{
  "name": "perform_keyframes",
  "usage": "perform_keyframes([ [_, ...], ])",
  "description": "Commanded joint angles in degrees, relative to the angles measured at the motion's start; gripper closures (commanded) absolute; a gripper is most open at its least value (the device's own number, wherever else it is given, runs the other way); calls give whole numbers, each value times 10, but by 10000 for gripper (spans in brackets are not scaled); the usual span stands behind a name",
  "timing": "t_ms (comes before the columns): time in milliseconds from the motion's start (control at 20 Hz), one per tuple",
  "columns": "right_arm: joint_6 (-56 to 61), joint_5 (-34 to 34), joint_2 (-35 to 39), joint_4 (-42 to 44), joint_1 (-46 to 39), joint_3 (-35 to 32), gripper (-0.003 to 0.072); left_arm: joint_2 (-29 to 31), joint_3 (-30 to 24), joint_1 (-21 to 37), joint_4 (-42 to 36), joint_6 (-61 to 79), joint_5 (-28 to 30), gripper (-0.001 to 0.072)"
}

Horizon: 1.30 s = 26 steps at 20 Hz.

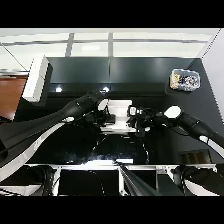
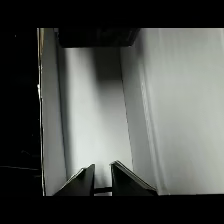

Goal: Fold the box and place the chain.

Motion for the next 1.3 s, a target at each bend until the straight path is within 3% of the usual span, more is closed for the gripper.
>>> perform_keyframes([
  [0, 11, 0, -16, 37, 0, 0, 557, 0, 0, 0, -1, 0, 2, 678],
  [300, 38, 0, -16, 32, 0, 0, 553, 0, 0, 0, -1, 0, 2, 678],
  [400, 54, -13, -16, 31, 0, 0, 209, 0, 0, 0, -1, 0, 2, 678],
  [450, 55, -18, -16, 31, 0, 0, 217, 0, 0, 0, -1, 0, 2, 678],
  [500, 55, -21, -16, 26, 0, 0, 408, 0, 0, 0, -2, 0, 2, 678],
  [550, 55, -21, -16, 21, 0, 0, 416, 0, 0, 0, -2, 0, 2, 678],
  [650, 56, -19, -16, 13, 0, 0, 563, 0, 0, 0, -2, 0, 2, 678],
  [700, 56, -15, -16, 11, 0, 0, 550, 0, 0, 0, -2, 0, 2, 678],
  [750, 56, -4, -15, 7, 0, 0, 656, 0, 0, 0, -2, 0, 2, 678],
  [900, 195, 9, 26, -57, -19, 6, 668, 0, 0, 0, -2, 0, 1, 677],
  [1100, 571, 106, 143, -237, -123, 52, 668, 0, 0, 0, -1, 0, 1, 678],
  [1250, 878, 94, 175, -373, -249, 31, 668, 0, 0, 0, -1, 0, 0, 678],
])
